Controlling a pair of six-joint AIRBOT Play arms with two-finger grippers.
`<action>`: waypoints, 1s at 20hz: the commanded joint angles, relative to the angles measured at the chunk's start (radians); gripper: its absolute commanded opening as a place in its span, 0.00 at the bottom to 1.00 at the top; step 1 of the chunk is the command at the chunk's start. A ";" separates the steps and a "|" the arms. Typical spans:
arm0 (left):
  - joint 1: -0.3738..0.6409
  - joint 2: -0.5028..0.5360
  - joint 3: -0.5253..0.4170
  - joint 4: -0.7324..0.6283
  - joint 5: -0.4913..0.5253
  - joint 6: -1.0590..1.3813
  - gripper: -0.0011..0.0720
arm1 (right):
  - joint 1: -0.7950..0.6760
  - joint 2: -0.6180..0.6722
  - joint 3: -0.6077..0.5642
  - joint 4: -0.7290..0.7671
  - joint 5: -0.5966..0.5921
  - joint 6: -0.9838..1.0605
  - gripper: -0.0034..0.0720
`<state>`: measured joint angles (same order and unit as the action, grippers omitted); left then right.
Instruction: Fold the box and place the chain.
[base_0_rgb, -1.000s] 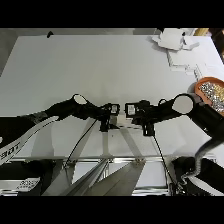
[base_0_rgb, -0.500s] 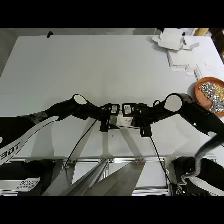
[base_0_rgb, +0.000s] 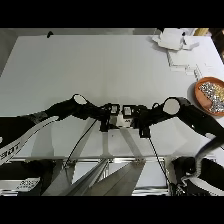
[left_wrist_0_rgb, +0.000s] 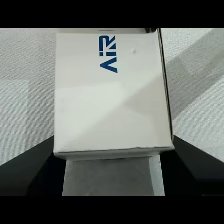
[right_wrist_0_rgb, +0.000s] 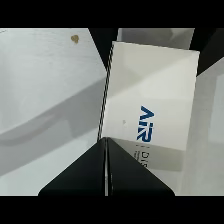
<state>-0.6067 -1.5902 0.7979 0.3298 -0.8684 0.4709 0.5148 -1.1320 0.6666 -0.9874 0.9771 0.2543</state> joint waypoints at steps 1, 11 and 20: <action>0.001 0.000 0.000 0.000 0.000 0.000 0.39 | 0.001 0.002 -0.001 -0.002 -0.017 0.001 0.07; 0.001 0.000 0.000 0.000 0.000 0.000 0.39 | -0.203 0.231 0.001 -0.309 0.066 0.478 0.07; 0.001 0.000 0.000 0.000 0.000 0.000 0.39 | -0.621 0.229 -0.072 -0.374 0.129 0.777 0.07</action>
<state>-0.6067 -1.5902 0.7979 0.3290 -0.8688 0.4702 -0.0170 -0.9062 0.6090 -1.3399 1.0866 0.9535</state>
